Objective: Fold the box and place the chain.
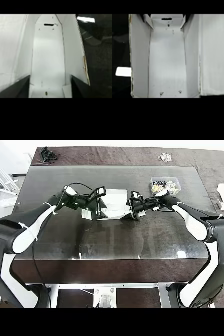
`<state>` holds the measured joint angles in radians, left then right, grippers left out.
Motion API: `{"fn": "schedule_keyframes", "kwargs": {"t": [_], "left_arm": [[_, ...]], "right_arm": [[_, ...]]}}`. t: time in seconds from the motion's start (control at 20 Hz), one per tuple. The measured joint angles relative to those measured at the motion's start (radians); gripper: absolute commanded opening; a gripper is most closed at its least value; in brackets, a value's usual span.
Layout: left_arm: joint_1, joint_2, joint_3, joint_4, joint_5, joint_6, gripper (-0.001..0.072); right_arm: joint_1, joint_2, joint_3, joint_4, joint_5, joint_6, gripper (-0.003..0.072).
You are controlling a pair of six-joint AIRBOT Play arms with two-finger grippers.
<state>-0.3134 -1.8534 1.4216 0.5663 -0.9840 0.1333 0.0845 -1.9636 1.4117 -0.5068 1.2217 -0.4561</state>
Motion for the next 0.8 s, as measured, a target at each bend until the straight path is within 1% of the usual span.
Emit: {"fn": "schedule_keyframes", "kwargs": {"t": [0.05,0.1,0.2,0.35,0.55,0.8], "left_arm": [[0.000,-0.001,0.000,0.005,0.000,0.002,0.0109],[-0.001,-0.001,0.000,0.010,0.000,0.010,0.0108],[0.002,-0.001,0.000,0.017,0.002,0.028,0.0029],[0.022,0.000,0.000,0.021,-0.001,0.050,0.0020],[0.080,0.004,0.000,-0.010,-0.068,0.098,0.0019],[0.148,0.044,0.000,-0.165,-0.271,0.191,0.0019]], "right_arm": [[0.000,0.000,0.000,0.005,-0.004,0.000,0.0579],[0.000,0.000,0.000,0.005,-0.003,0.000,0.0579],[0.000,0.000,0.000,0.002,-0.002,0.000,0.0579],[0.000,0.000,0.000,0.001,0.000,0.000,0.0579],[0.000,0.000,0.000,0.001,0.001,0.000,0.0579],[0.000,0.000,0.000,-0.002,0.004,0.000,0.0579]]}}
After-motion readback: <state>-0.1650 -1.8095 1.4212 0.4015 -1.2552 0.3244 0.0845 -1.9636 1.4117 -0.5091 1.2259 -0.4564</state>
